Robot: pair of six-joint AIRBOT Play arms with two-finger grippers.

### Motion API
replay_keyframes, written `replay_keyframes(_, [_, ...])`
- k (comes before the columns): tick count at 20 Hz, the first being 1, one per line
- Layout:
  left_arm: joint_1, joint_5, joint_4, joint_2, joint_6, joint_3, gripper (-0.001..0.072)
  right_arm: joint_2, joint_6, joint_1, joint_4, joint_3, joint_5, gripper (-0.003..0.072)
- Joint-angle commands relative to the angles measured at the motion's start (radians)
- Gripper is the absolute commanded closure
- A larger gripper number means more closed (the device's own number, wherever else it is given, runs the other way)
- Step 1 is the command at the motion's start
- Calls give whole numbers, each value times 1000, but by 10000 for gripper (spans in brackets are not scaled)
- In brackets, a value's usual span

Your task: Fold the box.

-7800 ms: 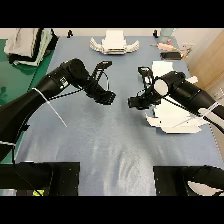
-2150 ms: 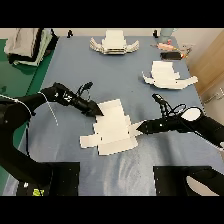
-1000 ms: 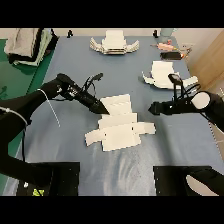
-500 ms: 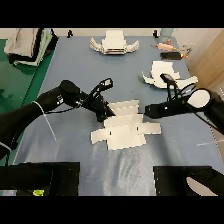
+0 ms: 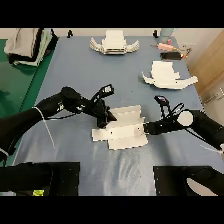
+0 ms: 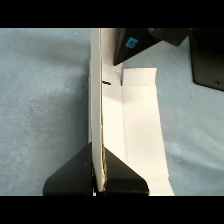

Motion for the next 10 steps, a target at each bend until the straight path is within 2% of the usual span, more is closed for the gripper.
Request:
replay_keyframes(1, [-31,-7,43,1,-2,-3,698,-1,15,2,-24,-15,-18,684])
replay_keyframes(10, [-29,-2,64,1,-28,-4,697,10,14,2,-5,-14,44,684])
